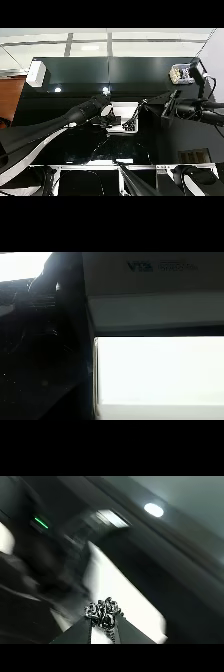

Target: Fold the box and place the chain.

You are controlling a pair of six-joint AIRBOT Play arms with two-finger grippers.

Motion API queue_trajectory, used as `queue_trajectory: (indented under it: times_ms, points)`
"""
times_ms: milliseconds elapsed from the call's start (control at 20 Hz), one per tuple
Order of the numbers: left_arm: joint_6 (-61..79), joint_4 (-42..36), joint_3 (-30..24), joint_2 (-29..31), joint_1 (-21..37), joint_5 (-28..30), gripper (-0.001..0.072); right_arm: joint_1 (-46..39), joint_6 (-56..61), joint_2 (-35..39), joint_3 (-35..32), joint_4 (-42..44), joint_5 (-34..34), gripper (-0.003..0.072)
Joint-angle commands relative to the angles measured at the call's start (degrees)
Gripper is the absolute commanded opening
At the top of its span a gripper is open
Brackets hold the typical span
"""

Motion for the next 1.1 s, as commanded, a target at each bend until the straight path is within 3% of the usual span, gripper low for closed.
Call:
queue_trajectory:
  times_ms: [0,150,250,600,850,900,1000,1050]
  points:
    - [0.0,0.02,0.07,0.02,0.02,0.04,0.0031,3.1,4.7,-2.47,-0.61,6.58,1.57,0.0016]
    - [0.0,0.02,0.07,0.02,0.02,0.07,0.0031,5.9,5.73,-7.28,-2.8,3.13,-0.68,0.0029]
    - [0.0,0.02,0.07,0.02,0.02,0.04,0.0031,5.33,8.09,-8.24,-2.89,-0.26,-0.7,0.0261]
    - [0.02,0.04,0.07,0.02,0.02,0.46,0.0031,-9.01,8.04,-7.93,-2.89,-5.75,1.07,0.0269]
    - [-0.22,0.02,0.63,0.09,0.02,-0.55,0.0035,-9.88,8.0,-7.93,-2.89,-5.9,0.81,0.027]
    - [-0.85,0.02,1.14,0.11,0.02,-0.66,0.0064,-9.88,8.0,-7.96,-2.89,-5.9,0.2,0.027]
    - [-1.38,0.02,2.64,0.11,0.02,-0.57,0.0348,-9.88,8.0,-7.93,-2.89,-5.9,-1.7,0.027]
    - [-1.36,0.04,3.48,0.26,0.02,-0.68,0.0393,-9.88,8.0,-7.93,-2.89,-5.9,-2.01,0.027]
